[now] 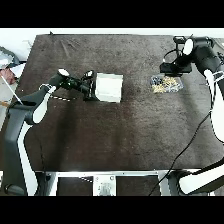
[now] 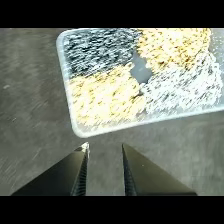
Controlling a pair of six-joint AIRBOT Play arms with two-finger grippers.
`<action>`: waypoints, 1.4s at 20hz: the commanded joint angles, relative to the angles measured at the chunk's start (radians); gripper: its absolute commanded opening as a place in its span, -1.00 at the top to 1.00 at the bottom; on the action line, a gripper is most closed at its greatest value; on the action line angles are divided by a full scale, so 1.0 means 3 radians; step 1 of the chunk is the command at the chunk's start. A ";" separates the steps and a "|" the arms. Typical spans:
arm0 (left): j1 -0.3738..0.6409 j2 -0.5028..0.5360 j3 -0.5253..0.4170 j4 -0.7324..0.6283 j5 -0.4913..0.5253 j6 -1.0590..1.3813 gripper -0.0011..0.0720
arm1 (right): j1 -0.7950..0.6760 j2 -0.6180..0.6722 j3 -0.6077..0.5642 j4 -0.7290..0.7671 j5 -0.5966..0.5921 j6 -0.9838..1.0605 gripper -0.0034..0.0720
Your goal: Fold the box and place the chain.
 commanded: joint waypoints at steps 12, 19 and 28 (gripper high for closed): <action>0.0001 0.0000 0.0003 0.0001 0.0001 0.0000 0.22 | -0.0179 -0.0582 -0.0223 0.0355 -0.0408 -0.0367 0.17; 0.0001 0.0000 0.0003 0.0001 0.0001 0.0000 0.22 | -0.0179 -0.0679 -0.0225 0.0462 -0.0376 -0.0519 0.17; 0.0001 0.0000 0.0003 0.0001 0.0003 0.0000 0.22 | -0.0179 -0.0501 -0.0219 0.0340 -0.0364 -0.0551 0.95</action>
